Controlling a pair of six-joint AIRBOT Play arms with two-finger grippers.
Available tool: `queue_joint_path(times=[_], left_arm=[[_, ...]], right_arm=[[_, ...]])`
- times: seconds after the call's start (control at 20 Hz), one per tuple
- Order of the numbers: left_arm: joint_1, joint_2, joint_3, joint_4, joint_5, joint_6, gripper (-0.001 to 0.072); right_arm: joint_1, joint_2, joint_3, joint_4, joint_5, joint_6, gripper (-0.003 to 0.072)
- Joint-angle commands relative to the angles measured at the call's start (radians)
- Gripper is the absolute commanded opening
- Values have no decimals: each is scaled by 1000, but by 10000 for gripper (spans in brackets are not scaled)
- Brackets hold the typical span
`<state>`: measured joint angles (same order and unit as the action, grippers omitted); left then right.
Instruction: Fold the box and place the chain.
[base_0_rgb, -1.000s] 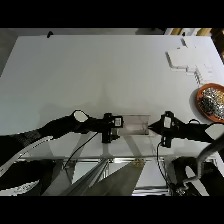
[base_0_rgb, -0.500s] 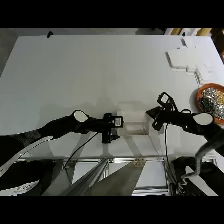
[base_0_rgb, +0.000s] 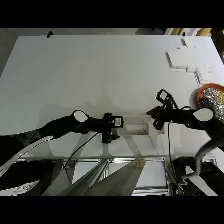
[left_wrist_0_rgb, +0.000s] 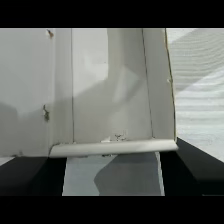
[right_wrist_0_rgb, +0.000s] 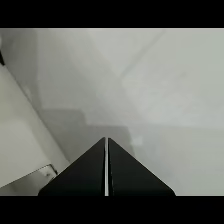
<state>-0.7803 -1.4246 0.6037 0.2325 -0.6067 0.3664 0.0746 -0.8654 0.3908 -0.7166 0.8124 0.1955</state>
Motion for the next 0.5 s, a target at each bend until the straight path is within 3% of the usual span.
queue_joint_path(times=[0.0,0.15,0.25,0.3,0.45], left_arm=[[0,0,0,0,0,0,347],[0,0,0,0,0,0,347],[0,0,0,0,0,0,347],[0,0,0,0,0,0,347],[0,0,0,0,0,0,347]], right_arm=[[0,119,52,-237,165,182,18],[0,202,51,-391,291,103,18],[1,197,51,-374,378,-89,26],[8,190,46,-339,384,-172,90],[98,148,39,-336,361,-248,109]])
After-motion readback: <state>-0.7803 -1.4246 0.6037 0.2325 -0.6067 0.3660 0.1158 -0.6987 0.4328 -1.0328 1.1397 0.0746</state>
